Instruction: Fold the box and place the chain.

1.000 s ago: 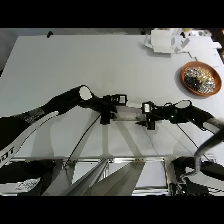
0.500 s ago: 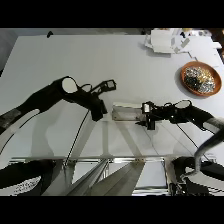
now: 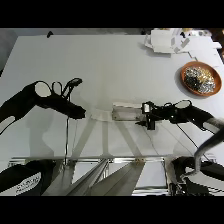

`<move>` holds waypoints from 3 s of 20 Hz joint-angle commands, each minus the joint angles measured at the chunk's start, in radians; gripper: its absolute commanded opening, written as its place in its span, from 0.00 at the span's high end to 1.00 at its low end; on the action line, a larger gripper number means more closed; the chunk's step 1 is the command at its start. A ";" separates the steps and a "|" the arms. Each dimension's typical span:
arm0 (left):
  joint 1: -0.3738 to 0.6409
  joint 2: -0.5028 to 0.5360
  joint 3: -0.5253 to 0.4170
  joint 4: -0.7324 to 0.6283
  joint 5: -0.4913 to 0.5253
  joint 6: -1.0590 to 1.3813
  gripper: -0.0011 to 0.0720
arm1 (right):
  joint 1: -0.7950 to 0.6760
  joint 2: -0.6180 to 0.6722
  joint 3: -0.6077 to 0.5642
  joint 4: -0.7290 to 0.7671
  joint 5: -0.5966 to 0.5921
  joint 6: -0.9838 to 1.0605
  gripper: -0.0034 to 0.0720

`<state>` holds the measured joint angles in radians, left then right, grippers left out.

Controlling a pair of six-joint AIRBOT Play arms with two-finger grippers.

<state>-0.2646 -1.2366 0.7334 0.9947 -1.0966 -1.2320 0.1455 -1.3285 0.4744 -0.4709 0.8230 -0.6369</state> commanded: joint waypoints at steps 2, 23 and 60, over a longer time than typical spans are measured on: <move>0.029 -0.026 -0.082 -0.158 0.138 -0.044 0.98 | 0.000 0.001 0.001 0.000 0.000 0.000 0.37; -0.215 -0.081 -0.077 -0.599 0.304 0.428 0.68 | 0.000 0.001 0.000 0.000 0.000 0.000 0.37; -0.451 -0.222 0.282 0.122 0.212 -0.466 0.30 | 0.000 0.001 0.000 0.000 0.000 0.000 0.37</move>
<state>-0.6903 -1.4471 0.9817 1.0176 -0.8547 -1.5814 0.1455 -1.3285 0.4744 -0.4706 0.8230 -0.6369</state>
